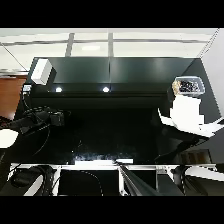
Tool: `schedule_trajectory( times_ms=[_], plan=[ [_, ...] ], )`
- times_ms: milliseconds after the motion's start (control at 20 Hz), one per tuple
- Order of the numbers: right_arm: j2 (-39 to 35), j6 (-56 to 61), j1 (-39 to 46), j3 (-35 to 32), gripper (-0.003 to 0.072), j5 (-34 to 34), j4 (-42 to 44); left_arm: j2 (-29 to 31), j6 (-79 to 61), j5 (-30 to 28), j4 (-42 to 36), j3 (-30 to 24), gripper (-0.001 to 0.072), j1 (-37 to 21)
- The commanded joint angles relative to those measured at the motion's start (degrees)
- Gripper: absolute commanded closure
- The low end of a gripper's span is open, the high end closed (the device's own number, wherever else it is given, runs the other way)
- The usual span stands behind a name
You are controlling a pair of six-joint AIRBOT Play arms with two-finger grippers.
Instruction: Fold the box and place the chain.
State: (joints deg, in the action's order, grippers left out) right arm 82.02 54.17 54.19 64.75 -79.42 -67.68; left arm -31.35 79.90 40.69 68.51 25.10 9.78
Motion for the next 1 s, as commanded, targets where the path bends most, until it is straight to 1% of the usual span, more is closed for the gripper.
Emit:
schedule_trajectory(
  times_ms=[0,150,200,300,400,450,550,650,750,850,950],
  plan=[
    [-2.75,-1.07,-0.35,-3.56,0.0680,-0.17,5.99,-0.04,0.00,0.00,0.00,0.00,0.0002,0.00],
    [-5.57,-1.09,-4.22,-8.68,0.0680,-0.11,8.63,-0.04,0.00,0.04,-0.31,0.00,0.0002,0.02],
    [-5.95,-1.07,-5.95,-10.14,0.0680,-0.57,10.86,-0.04,0.00,0.04,-0.63,0.00,0.0002,0.02],
    [-5.95,-1.38,-8.94,-13.03,0.0679,-2.27,20.61,-0.04,-0.02,0.07,-1.79,0.00,0.0003,0.17],
    [-6.34,-4.13,-12.68,-16.48,0.0679,-3.82,31.34,-0.04,-0.02,0.22,-3.19,0.00,0.0002,0.20],
    [-7.37,-5.03,-14.95,-18.27,0.0679,-3.32,34.18,-0.04,0.00,0.24,-3.96,0.00,0.0002,0.22],
    [-11.82,-6.54,-20.57,-22.69,0.0679,1.22,37.18,-0.07,0.00,0.48,-7.67,-0.02,0.0004,0.22],
    [-19.45,-6.75,-26.88,-28.52,0.0679,9.94,38.56,-0.07,-0.02,0.24,-12.98,-0.50,0.0004,0.52],
    [-28.11,-6.73,-33.20,-35.36,0.0679,18.97,40.68,-0.20,-0.09,-1.03,-13.68,-1.66,0.0004,2.56],
    [-34.93,-6.93,-39.47,-41.40,0.0679,25.68,40.94,-1.09,-0.24,-2.93,-13.73,-2.97,0.0003,5.46],
    [-38.64,-7.67,-44.57,-45.46,0.0679,28.85,40.41,-4.31,0.02,-3.32,-14.86,-3.17,0.0003,8.79]
  ],
)
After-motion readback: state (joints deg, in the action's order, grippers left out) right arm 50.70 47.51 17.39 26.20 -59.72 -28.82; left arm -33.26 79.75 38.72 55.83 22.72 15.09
